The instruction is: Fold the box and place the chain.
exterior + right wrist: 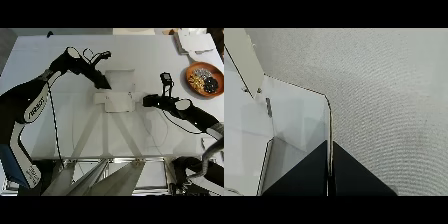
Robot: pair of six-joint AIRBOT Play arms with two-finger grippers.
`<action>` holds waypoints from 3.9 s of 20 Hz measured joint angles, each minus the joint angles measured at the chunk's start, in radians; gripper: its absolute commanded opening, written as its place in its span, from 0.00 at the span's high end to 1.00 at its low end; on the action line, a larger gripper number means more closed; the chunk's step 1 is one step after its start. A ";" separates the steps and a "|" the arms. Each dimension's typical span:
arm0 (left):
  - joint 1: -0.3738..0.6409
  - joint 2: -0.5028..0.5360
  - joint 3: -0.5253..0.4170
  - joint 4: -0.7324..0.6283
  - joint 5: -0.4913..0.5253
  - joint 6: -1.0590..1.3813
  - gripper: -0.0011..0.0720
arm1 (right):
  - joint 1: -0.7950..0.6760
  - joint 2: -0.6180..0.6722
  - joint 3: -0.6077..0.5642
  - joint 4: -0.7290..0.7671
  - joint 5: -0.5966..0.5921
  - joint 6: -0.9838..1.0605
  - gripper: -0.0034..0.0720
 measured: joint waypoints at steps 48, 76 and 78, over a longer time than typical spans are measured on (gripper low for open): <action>-0.014 0.422 -0.625 -0.107 0.306 0.601 0.98 | -0.545 0.612 0.001 -0.351 0.375 0.095 0.67; -0.013 0.334 -0.625 -0.105 0.338 0.785 0.97 | -0.545 0.612 0.001 -0.351 0.418 0.098 0.67; -0.013 0.322 -0.625 -0.111 0.340 0.785 0.97 | -0.545 0.612 0.001 -0.351 0.420 0.098 0.67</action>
